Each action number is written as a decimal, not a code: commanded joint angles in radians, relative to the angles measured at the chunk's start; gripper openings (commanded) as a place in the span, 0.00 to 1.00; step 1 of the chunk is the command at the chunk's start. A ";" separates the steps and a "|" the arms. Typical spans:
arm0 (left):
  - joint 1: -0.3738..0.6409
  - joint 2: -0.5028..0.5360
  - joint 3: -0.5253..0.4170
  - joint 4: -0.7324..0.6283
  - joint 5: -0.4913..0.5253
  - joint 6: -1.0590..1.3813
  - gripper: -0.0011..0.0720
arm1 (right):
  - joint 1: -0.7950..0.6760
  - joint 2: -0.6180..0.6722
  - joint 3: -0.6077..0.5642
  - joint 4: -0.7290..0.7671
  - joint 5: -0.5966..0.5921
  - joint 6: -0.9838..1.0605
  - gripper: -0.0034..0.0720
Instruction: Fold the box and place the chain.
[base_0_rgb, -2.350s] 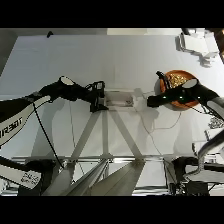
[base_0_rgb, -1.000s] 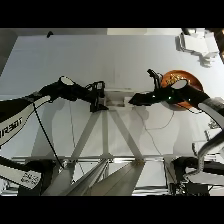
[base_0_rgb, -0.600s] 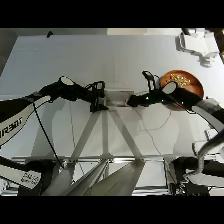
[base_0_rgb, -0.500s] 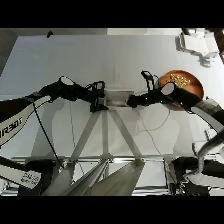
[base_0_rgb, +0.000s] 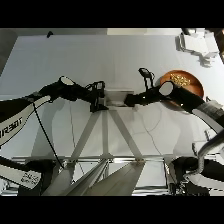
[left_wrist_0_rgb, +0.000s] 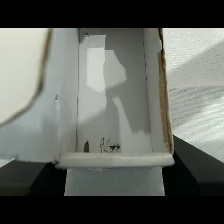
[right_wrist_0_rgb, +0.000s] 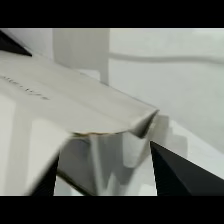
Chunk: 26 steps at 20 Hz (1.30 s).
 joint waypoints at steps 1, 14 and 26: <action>0.000 0.001 0.000 0.000 0.000 0.000 0.32 | 0.058 0.002 0.004 -0.034 -0.035 0.056 0.86; 0.000 0.001 0.000 0.000 0.000 0.000 0.32 | 0.150 -0.024 0.097 -0.694 0.037 0.644 0.75; 0.000 0.001 0.000 0.000 0.000 0.000 0.32 | 0.168 -0.097 0.211 -0.726 0.177 0.658 0.75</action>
